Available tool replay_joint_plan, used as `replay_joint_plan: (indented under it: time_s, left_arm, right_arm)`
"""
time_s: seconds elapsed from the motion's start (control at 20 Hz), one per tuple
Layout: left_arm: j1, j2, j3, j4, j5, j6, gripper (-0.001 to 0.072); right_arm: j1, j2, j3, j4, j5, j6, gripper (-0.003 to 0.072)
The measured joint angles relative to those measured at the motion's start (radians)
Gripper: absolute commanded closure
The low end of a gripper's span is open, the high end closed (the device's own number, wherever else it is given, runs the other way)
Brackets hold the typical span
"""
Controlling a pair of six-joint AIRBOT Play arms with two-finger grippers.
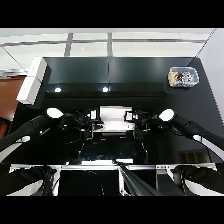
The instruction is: Fold the box and place the chain.
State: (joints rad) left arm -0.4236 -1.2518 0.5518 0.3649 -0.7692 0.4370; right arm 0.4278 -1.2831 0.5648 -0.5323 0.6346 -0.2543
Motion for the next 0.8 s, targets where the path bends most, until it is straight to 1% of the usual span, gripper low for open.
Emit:
replay_joint_plan:
  time_s: [0.15,0.2,0.25,0.3,0.4,0.45,0.5,0.55,0.6,0.65,0.7,0.75,0.8]
  left_arm:
    - [-0.002,-0.002,0.000,-0.008,0.002,-0.003,0.0552]
    - [-0.002,-0.003,0.000,-0.010,0.002,-0.003,0.0569]
    - [-0.002,-0.003,0.000,-0.012,0.003,-0.003,0.0640]
    - [-0.002,-0.003,0.000,-0.013,0.003,-0.003,0.0648]
    - [-0.004,-0.003,0.000,-0.014,0.003,-0.003,0.0642]
    - [-0.006,-0.003,0.000,-0.014,0.005,-0.003,0.0558]
    - [-0.008,-0.003,0.000,-0.013,0.005,-0.003,0.0449]
    - [-0.010,-0.003,0.000,-0.013,0.005,-0.003,0.0437]
    - [-0.011,-0.003,0.000,-0.011,0.007,-0.003,0.0537]
    - [-0.011,-0.003,0.000,-0.007,0.008,-0.004,0.0617]
    - [-0.012,-0.003,0.000,-0.003,0.011,-0.003,0.0487]
    - [-0.013,-0.003,0.000,-0.004,0.010,-0.003,0.0304]
    - [-0.013,-0.003,0.001,-0.006,0.008,-0.005,0.0381]
  right_arm:
    - [0.000,0.000,0.000,0.000,0.000,0.000,0.0670]
    - [0.000,0.000,0.000,0.000,0.000,0.000,0.0671]
    - [0.000,0.000,0.000,0.000,0.000,0.000,0.0670]
    - [0.000,0.000,0.000,0.000,0.000,0.000,0.0670]
    - [0.000,0.000,0.000,0.000,0.000,0.000,0.0670]
    - [0.000,0.000,0.000,0.000,0.000,0.000,0.0670]
    - [0.000,0.000,0.000,0.000,0.000,0.000,0.0670]
    - [0.000,0.000,0.000,0.000,0.000,0.000,0.0670]
    - [0.000,0.000,0.000,0.000,0.000,0.000,0.0670]
    - [0.000,0.000,0.000,0.000,0.000,0.000,0.0671]
    - [0.000,0.000,0.000,0.000,0.000,0.000,0.0670]
    - [0.000,0.000,0.000,0.000,0.000,0.000,0.0671]
    - [0.000,0.000,0.000,0.000,0.000,0.000,0.0671]
